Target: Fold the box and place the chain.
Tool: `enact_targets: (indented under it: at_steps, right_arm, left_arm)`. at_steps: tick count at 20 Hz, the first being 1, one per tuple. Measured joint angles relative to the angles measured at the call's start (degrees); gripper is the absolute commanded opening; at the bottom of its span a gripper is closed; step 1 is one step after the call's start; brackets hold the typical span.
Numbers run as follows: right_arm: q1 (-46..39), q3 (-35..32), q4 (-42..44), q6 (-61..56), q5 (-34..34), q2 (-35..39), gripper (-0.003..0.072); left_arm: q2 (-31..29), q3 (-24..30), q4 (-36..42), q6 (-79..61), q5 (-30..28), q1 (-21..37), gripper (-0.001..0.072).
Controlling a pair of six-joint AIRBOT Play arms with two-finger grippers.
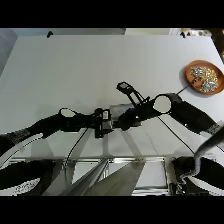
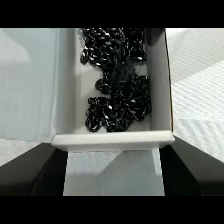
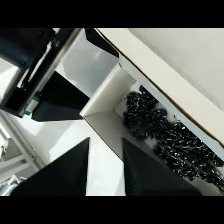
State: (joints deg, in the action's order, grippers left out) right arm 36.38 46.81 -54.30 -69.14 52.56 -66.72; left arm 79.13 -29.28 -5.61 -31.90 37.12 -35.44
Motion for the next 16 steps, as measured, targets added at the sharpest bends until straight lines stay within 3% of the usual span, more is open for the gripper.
enact_targets:
  at_steps: [3, 6, 7, 9, 12, 16]
  right_arm:
    - [-2.3, 1.8, -0.1, 0.0, 2.8, 2.1, 0.0316]
    - [-7.7, 4.1, -2.5, 0.0, 7.8, 5.9, 0.0318]
    - [-9.9, 4.7, -3.7, 0.0, 9.4, 7.4, 0.0305]
    - [-15.0, 5.3, -7.2, 0.0, 12.3, 9.9, 0.0152]
    - [-22.4, 5.3, -13.9, -0.7, 14.3, 11.5, 0.0151]
    - [-29.7, 3.3, -20.5, -5.1, 12.0, 10.0, 0.0172]
  left_arm:
    - [0.0, 0.0, 0.0, 0.0, 0.0, 0.0, 0.0136]
    - [0.0, 0.0, 0.0, 0.0, 0.0, 0.0, 0.0136]
    - [0.0, 0.0, 0.0, 0.0, 0.0, 0.0, 0.0136]
    - [0.0, 0.0, 0.0, 0.0, 0.0, 0.0, 0.0136]
    - [0.0, 0.0, 0.0, 0.0, 0.0, 0.0, 0.0136]
    - [0.0, 0.0, 0.0, 0.0, 0.0, 0.0, 0.0136]
